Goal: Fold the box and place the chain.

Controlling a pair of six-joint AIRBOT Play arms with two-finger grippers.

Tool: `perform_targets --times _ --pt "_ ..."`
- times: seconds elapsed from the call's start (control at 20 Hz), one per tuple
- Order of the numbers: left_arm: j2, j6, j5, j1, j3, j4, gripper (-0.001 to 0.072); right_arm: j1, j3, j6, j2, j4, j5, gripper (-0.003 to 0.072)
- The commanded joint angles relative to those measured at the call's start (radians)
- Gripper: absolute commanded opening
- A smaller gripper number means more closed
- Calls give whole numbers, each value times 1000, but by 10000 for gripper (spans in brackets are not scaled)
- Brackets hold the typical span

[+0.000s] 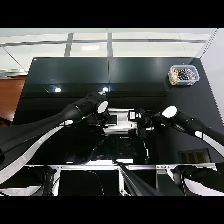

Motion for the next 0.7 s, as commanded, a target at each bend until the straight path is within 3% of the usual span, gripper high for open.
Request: perform_targets --times 0.0,0.15,0.2,0.25,0.5,0.65 --pt "-1 1 -2 -1 0 -16 26 0 1 1 1 1 -1 127" --pt "-1 1 -1 -1 0 -17 26 0 1 7 0 4 -12 149" --pt "-1 1 -1 0 0 -17 26 0 1 45 2 8 -22 479" --pt "-1 1 -2 1 0 -17 26 -1 1 87 8 5 -31 720" --pt "-1 2 -7 4 0 -16 26 -3 1 200 190 -224 20 720" --pt "-1 37 -31 4 0 -12 26 -3 1 205 236 -316 102 720"
